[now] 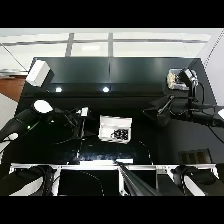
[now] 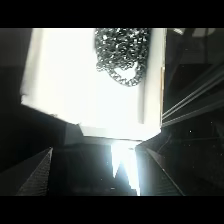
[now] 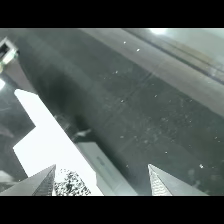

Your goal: Fold the box and place the chain.

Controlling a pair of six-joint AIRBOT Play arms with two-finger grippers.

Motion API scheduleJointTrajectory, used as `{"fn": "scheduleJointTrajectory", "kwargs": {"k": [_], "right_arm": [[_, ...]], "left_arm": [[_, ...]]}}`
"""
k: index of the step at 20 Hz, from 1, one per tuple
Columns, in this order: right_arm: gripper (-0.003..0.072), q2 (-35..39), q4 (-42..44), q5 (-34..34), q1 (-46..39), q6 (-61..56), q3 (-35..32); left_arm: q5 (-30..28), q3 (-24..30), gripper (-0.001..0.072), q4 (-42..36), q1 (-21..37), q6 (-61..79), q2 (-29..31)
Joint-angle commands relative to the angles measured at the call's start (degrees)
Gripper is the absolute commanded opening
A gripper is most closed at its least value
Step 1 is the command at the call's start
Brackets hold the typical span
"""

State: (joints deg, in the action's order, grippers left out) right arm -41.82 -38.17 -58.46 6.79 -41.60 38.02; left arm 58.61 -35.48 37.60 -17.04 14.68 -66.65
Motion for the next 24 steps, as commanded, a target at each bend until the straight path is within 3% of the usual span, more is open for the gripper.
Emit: {"fn": "scheduleJointTrajectory", "kwargs": {"k": [1,14,24], "right_arm": [[0.0706,0.02,-0.02,2.16,0.00,0.00,0.04],[0.0706,0.00,-0.04,2.10,0.00,0.00,0.04],[0.0706,0.00,-0.02,2.08,0.00,0.00,0.04]], "left_arm": [[0.68,0.11,0.0709,-1.60,-0.07,3.13,-2.32],[1.18,0.13,0.0710,-4.98,-3.48,3.13,-8.59],[-1.07,0.33,0.0714,-5.79,-4.24,2.80,-8.70]]}}
